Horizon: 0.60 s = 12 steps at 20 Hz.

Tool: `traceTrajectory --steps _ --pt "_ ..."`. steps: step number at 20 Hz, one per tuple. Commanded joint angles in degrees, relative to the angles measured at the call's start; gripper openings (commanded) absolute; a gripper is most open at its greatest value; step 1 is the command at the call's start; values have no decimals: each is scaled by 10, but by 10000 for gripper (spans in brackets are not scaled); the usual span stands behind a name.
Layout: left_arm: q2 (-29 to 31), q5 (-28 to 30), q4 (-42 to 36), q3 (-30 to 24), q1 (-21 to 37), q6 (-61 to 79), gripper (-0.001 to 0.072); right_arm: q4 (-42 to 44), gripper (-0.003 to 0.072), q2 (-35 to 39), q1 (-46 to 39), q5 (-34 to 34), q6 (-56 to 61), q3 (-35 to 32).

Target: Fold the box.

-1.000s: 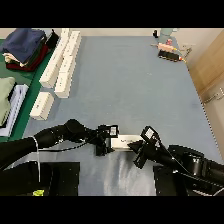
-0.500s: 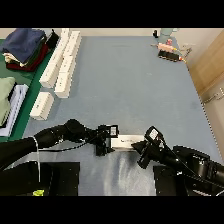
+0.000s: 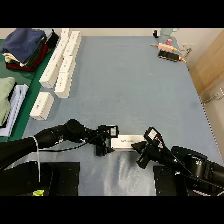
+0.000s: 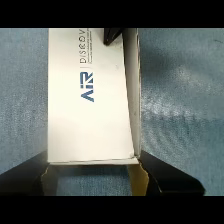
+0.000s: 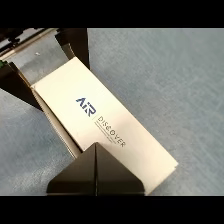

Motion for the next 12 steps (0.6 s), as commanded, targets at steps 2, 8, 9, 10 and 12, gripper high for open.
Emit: traceTrajectory --steps 2,8,9,10,12 --pt "0 0 0 0 0 0 519 3 2 -20 0 7 3 -1" --pt "0 0 0 0 0 0 519 -7 2 3 0 6 3 19" --pt "0 -1 0 0 0 0 519 -18 2 11 0 6 3 25" --pt "0 0 0 0 0 0 519 -29 2 21 0 6 3 32" --pt "0 0 0 0 0 0 519 -48 12 38 0 6 3 46"
